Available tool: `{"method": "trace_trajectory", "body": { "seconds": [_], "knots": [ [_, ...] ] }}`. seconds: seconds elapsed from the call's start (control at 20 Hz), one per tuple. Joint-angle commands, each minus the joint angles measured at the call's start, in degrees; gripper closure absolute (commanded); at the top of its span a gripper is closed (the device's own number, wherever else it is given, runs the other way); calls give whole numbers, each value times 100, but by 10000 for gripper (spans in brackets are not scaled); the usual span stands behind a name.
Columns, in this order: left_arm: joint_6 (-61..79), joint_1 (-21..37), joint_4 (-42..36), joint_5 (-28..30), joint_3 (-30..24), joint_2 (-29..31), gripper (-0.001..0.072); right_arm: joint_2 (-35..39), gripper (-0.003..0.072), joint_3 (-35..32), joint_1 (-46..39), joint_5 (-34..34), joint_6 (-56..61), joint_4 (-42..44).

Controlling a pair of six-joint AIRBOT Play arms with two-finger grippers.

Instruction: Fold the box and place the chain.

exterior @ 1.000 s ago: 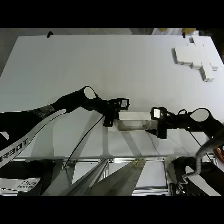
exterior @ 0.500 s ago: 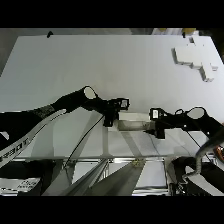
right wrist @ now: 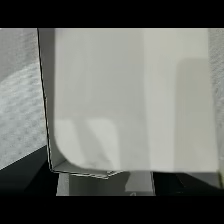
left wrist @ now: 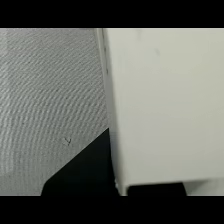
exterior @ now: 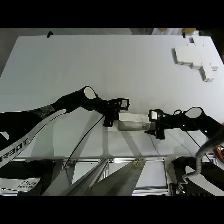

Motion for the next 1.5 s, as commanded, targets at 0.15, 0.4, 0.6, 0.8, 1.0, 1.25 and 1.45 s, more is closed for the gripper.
{"method": "trace_trajectory", "body": {
  "seconds": [0.15,0.4,0.6,0.8,1.0,1.25,1.45],
  "knots": [
    [0,2,0,4,4,0,699,-57,155,0,7,-81,-181,44],
    [0,2,2,4,4,0,699,-59,155,0,7,-131,-184,44],
    [0,2,2,4,4,0,699,-114,147,0,216,-221,-136,79],
    [0,2,2,4,4,0,699,-136,147,0,142,-232,48,48],
    [0,2,2,7,4,-2,699,-164,148,0,142,-238,-81,155],
    [0,2,2,4,4,-2,699,-227,149,0,184,-299,-96,195],
    [0,2,2,4,4,0,699,-229,165,0,186,-319,-98,195]
  ]
}}
